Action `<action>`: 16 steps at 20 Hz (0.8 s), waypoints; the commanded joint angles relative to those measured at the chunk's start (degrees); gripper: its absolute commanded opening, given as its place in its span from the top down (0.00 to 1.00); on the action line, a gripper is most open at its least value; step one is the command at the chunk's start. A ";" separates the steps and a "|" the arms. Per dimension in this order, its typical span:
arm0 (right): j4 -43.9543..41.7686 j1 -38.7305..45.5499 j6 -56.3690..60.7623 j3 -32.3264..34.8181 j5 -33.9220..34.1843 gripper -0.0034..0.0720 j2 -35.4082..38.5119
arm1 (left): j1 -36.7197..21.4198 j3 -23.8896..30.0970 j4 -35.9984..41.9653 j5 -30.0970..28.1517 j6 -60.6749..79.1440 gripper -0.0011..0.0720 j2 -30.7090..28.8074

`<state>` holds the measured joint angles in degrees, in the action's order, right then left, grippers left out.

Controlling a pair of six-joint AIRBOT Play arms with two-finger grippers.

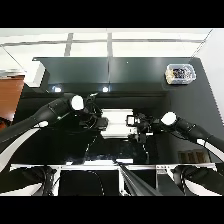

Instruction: Fold the box and place the chain.

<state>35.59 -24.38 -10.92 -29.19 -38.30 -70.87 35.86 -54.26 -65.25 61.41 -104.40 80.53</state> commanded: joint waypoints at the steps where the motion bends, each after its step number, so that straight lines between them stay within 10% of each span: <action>1: 0.00 -0.02 0.02 -0.02 -0.09 0.70 -0.02 | 4.50 -2.69 -10.21 -0.15 -8.83 0.32 0.72; 4: 0.00 -0.02 0.02 0.00 -0.09 0.70 -0.04 | 8.17 -3.48 -15.54 -0.15 -17.35 0.33 0.76; 7: 0.00 -0.02 0.02 -0.02 -0.09 0.70 -0.04 | 10.69 -3.96 -15.74 -1.42 -20.48 0.53 0.83; 16: 0.00 -0.02 0.02 -0.02 -0.09 0.70 -0.02 | 14.21 -9.92 -23.43 4.33 -30.69 0.53 5.97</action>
<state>35.59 -24.38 -10.90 -29.19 -38.39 -70.87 48.53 -62.39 -83.42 63.37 -129.86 85.45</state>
